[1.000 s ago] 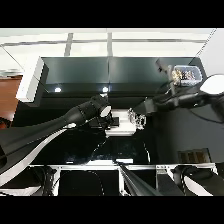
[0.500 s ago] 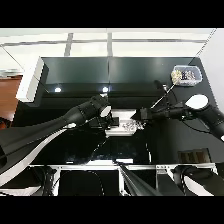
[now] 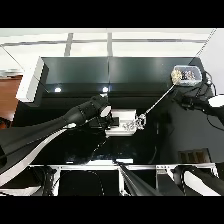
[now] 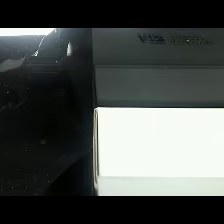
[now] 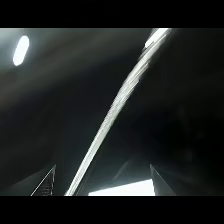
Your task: Fold the box and place the chain.
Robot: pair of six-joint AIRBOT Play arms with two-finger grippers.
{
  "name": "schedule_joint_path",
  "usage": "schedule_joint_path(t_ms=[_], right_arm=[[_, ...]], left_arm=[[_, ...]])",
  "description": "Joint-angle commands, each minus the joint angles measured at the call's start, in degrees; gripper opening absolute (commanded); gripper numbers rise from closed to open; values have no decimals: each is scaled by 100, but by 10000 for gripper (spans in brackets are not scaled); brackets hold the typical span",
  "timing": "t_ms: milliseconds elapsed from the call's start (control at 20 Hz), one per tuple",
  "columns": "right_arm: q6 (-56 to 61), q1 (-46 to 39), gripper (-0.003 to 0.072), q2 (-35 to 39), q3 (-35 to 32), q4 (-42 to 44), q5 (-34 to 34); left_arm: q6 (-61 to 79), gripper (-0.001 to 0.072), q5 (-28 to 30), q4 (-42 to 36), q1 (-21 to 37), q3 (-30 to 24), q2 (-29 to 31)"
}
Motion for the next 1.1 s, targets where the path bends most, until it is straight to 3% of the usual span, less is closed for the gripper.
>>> schedule_joint_path(t_ms=[0,200,300,350,500,600,750,850,1050], right_arm=[[693,-144,719,-949,562,-254,-1051],[1056,-144,718,-2629,2376,-240,339],[1049,-140,717,-3171,2975,-114,925],[1027,-140,587,-3296,3130,-127,1093],[1027,-192,16,-3309,3252,-354,1377],[573,-240,23,-3112,3296,-389,1786],[-413,-238,24,-2258,3292,-424,2715],[-765,-238,23,-1357,3171,-424,3497],[-949,-234,24,557,2352,-348,4087]], left_arm=[[2,29,-2,-2,0,2,-2],[2,29,-7,-4,0,2,-2],[2,29,-9,-2,0,2,-2],[2,29,-7,-2,0,2,-2],[2,29,-7,-2,0,2,-2],[2,30,-7,-2,0,2,-2],[2,29,-7,-4,0,2,-2],[2,29,-7,-4,0,2,-2],[2,29,-4,-4,0,2,-2]])
